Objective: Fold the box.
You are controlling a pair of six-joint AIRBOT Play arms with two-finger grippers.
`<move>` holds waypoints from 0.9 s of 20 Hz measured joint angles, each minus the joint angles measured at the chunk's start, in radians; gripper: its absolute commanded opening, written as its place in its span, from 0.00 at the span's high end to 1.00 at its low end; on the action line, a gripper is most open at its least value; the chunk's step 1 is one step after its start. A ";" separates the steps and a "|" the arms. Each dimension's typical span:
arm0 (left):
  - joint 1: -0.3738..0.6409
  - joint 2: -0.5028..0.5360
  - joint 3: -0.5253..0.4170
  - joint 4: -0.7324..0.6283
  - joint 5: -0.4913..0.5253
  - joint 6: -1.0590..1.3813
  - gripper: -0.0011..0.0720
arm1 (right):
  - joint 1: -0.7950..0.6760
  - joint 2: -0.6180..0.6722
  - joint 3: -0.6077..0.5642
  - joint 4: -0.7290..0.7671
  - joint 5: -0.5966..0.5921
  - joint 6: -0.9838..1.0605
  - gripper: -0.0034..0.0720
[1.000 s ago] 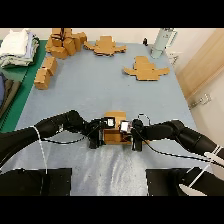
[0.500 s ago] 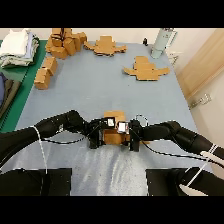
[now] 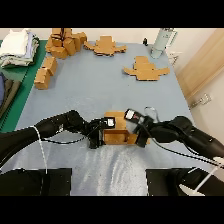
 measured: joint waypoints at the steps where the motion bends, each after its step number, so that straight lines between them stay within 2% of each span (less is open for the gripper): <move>1: 0.000 0.000 0.000 0.000 0.000 0.000 0.34 | -0.009 0.028 0.006 -0.099 -0.042 0.138 0.95; 4: 0.000 0.000 0.000 0.000 0.000 0.000 0.34 | -0.092 0.080 0.009 -0.321 -0.211 0.497 0.95; 6: 0.000 0.000 0.000 0.000 0.000 0.000 0.34 | -0.178 0.085 -0.008 -0.321 -0.270 0.617 0.95; 9: 0.000 0.000 0.000 0.000 0.000 0.000 0.34 | -0.272 0.061 -0.052 -0.144 -0.260 0.653 0.95; 13: 0.000 0.000 0.000 0.000 0.000 0.000 0.34 | -0.318 0.003 -0.102 0.134 -0.176 0.587 0.95; 18: 0.000 0.000 0.000 0.000 0.000 0.000 0.34 | -0.332 0.012 -0.118 0.346 -0.133 0.492 0.95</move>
